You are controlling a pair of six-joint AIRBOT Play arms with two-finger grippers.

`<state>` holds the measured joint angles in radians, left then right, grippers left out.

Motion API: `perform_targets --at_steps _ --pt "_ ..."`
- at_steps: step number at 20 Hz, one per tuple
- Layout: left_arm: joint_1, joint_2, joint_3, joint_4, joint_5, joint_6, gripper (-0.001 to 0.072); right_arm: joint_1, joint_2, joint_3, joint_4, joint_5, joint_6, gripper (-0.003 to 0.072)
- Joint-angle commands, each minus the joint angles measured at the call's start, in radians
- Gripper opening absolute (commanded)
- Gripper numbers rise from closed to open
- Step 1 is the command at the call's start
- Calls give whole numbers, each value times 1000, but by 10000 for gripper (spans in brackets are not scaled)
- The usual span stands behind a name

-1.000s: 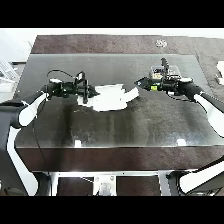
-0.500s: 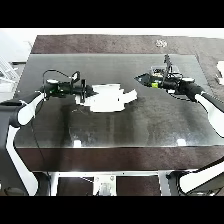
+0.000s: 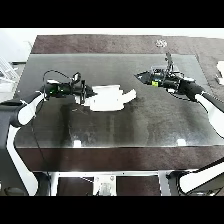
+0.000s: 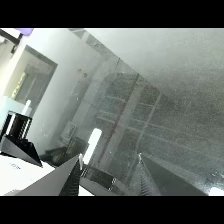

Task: Fold the box and place the chain.

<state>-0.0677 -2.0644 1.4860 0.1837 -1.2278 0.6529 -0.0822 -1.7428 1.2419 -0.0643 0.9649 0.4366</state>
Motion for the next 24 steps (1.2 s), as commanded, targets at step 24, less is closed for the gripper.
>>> perform_targets --at_steps 24 --pt "0 0 1 23 50 2 21 369 333 -228 -795 -263 -367 557"
